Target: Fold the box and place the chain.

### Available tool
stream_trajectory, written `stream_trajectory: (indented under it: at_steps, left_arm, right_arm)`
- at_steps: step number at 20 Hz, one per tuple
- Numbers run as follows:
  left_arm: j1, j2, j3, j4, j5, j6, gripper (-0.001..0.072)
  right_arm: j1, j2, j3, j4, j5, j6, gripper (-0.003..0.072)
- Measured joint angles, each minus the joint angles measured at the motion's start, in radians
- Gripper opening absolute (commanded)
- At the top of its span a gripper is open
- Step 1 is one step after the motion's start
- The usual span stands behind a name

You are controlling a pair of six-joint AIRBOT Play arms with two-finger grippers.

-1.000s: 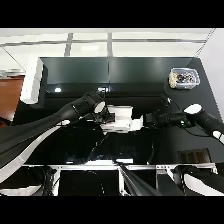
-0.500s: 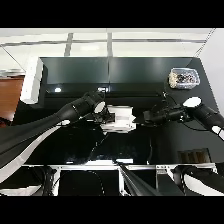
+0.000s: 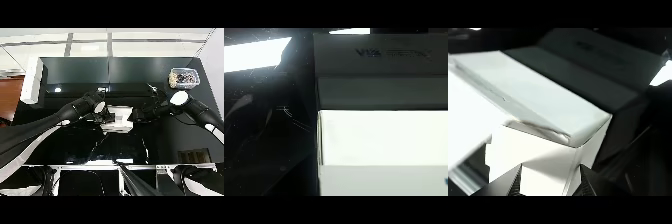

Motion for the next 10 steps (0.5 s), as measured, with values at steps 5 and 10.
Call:
stream_trajectory:
  at_steps: [5,10]
  left_arm:
    - [0.0,0.0,0.0,0.0,0.0,0.0,0.0026]
    - [0.0,0.0,0.0,0.0,0.002,0.0,0.0026]
  right_arm:
    - [0.093,-0.004,0.061,-0.175,-0.039,0.235,0.0368]
    - [0.167,-0.018,0.084,-0.32,-0.068,0.398,0.0368]
